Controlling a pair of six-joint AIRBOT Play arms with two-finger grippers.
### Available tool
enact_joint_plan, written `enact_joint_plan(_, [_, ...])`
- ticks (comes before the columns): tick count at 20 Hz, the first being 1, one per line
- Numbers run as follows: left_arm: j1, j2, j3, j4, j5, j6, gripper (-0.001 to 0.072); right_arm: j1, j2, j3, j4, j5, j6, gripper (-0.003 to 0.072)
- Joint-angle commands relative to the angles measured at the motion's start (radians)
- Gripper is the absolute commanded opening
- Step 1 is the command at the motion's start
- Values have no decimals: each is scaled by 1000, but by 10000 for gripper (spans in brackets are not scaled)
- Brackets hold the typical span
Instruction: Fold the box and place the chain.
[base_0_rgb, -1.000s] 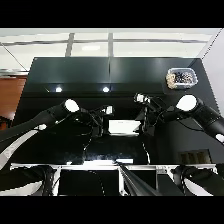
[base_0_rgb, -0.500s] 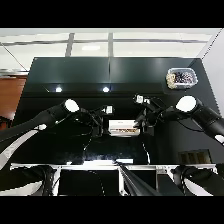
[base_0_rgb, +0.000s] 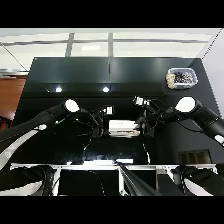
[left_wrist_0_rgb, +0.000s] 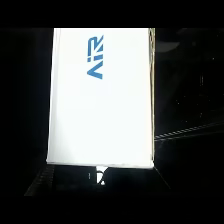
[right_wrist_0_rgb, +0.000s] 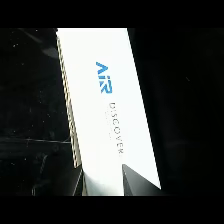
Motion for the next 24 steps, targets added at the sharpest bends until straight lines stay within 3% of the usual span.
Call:
enact_joint_plan(1, [-1,0,1,0,2,-1,387,0,0,0,6,11,1,286])
enact_joint_plan(24, [-1,0,1,0,2,-1,388,0,0,-4,-18,45,68,285])
